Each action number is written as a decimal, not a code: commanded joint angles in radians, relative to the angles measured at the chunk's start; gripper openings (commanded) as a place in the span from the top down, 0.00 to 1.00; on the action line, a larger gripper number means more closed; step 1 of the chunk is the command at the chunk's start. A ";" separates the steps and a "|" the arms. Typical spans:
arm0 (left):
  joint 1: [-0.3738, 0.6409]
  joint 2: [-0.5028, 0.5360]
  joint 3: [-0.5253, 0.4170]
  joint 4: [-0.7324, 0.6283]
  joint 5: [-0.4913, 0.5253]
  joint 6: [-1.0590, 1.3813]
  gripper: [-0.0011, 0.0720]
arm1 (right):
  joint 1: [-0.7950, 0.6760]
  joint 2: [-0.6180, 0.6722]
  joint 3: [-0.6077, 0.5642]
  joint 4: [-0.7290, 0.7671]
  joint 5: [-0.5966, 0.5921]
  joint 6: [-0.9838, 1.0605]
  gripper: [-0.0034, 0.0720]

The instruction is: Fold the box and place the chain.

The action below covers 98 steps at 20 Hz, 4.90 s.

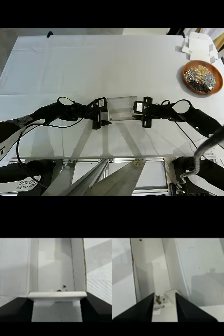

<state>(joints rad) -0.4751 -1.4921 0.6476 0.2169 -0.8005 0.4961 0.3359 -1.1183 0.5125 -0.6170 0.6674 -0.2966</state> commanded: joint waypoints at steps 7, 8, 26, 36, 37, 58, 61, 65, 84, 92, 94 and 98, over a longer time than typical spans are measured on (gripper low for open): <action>0.000 0.000 0.000 0.000 0.000 0.000 0.80 | -0.010 0.038 0.000 0.007 0.020 0.066 0.49; 0.000 0.000 0.000 0.000 0.000 0.000 0.80 | -0.030 0.064 0.000 0.007 0.042 0.112 0.56; 0.000 0.000 0.000 0.000 0.000 0.000 0.80 | -0.374 0.048 0.000 -0.290 0.151 1.371 0.93; 0.000 0.000 0.000 0.000 0.000 0.000 0.80 | -0.267 -0.077 -0.001 -0.165 0.155 1.276 0.93; 0.000 0.000 0.000 0.000 0.000 0.000 0.80 | -0.253 -0.077 -0.001 -0.163 0.154 1.263 0.93; 0.000 0.000 0.000 0.000 0.000 0.000 0.80 | -0.211 0.056 0.001 -0.024 0.242 1.234 0.57; 0.000 0.000 0.000 0.000 0.000 0.000 0.80 | -0.163 0.053 0.001 -0.030 0.203 1.234 0.53; 0.000 0.000 0.000 0.000 0.000 0.000 0.80 | -0.100 0.014 0.022 -0.077 0.146 1.281 0.40; 0.000 0.000 0.000 0.000 0.000 0.000 0.80 | 0.249 -0.229 0.348 -0.705 0.248 2.058 0.31; 0.000 0.000 0.000 0.000 0.000 0.000 0.80 | 0.291 -0.282 0.394 -0.815 0.303 2.200 0.42; 0.000 0.000 0.000 0.000 0.000 0.000 0.80 | 0.292 -0.282 0.394 -0.824 0.323 2.209 0.51; 0.000 0.000 0.000 0.000 0.000 0.000 0.80 | 0.292 -0.282 0.394 -0.843 0.358 2.220 0.67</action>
<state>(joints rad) -0.4751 -1.4921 0.6479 0.2176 -0.8017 0.4969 0.6262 -1.3991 0.9039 -1.4376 0.9920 1.9007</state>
